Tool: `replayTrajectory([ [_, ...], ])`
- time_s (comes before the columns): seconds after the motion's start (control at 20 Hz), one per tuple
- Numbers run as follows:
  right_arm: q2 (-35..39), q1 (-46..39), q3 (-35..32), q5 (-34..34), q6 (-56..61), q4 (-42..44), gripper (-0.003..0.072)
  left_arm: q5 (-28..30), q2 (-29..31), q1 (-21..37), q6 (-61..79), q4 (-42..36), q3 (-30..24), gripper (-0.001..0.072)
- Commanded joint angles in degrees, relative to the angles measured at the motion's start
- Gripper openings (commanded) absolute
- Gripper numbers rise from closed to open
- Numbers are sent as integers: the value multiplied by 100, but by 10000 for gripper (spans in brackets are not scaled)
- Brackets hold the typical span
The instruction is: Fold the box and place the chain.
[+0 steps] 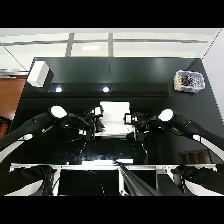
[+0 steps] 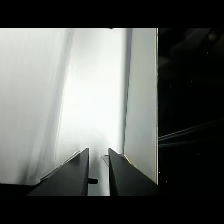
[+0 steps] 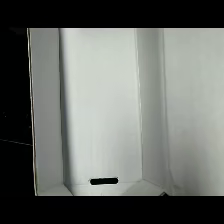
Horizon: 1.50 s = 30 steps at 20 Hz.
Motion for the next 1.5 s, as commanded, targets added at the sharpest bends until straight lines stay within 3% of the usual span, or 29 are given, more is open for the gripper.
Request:
replayTrajectory([
  [0.0,-4,4,-4,0,4,4,133,223,-24,-81,-13,162,-4,270],
  [0.05,-4,4,-4,0,4,4,133,313,-24,-87,-13,144,-4,445],
  [0.1,-4,4,-4,0,2,4,133,321,-24,-83,-13,146,-2,411],
  [0.15,-4,4,-4,0,4,4,134,306,-22,-81,-11,149,-2,243],
  [0.25,-4,4,-4,0,4,4,133,275,-20,-98,-13,131,-2,291],
  [0.35,-4,4,-4,0,4,7,133,278,26,-72,-92,173,24,143],
  [0.4,-4,4,-4,-2,4,4,133,278,109,-24,-332,216,57,141],
  [0.5,-4,4,-4,-2,7,4,133,109,452,210,-1119,883,203,29],
  [0.7,-4,4,-4,-2,4,4,133,-214,1425,1091,-3814,2970,426,29],
  [0.8,-4,4,-4,-2,4,4,133,-319,1705,1652,-4271,3305,411,28],
  [0.9,-4,4,-4,-2,4,7,133,-341,1644,2256,-6400,3305,317,28],
  [1.0,-4,4,-4,-2,4,4,134,-852,1410,2752,-7849,3259,142,30],
  [1.1,-4,4,-4,0,4,4,133,-1908,957,3014,-7906,3069,68,29],
  [1.2,-4,4,-4,-2,4,4,133,-2382,446,3134,-7899,2371,-79,29],
  [1.35,-4,4,-4,0,4,4,133,-2188,-229,3038,-7416,955,-275,29],
  [1.45,-4,4,-4,0,4,4,133,-1878,-581,2806,-7158,420,-273,28],
])
